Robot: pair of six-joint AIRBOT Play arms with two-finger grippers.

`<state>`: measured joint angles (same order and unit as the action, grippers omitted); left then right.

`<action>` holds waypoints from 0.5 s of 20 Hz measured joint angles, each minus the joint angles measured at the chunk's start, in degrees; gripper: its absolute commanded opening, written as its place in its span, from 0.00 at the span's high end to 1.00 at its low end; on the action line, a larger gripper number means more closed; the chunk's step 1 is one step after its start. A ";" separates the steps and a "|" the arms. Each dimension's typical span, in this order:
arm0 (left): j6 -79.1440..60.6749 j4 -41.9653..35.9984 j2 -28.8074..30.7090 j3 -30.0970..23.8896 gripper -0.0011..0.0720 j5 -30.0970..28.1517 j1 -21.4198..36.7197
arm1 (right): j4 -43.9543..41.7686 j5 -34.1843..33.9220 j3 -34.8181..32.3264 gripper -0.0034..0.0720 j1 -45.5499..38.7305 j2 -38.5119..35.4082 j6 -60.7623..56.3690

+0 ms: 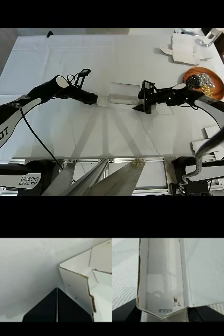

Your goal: Fold the box and place the chain.

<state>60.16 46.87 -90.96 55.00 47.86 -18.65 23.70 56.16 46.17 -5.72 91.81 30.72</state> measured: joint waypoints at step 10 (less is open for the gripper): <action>-0.37 -7.13 1.27 -0.02 0.96 1.60 0.00 | 0.00 0.02 0.00 0.27 0.00 0.02 -0.02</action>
<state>59.79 39.75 -89.69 54.98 49.45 -18.65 23.70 56.18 46.17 -5.72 91.83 30.70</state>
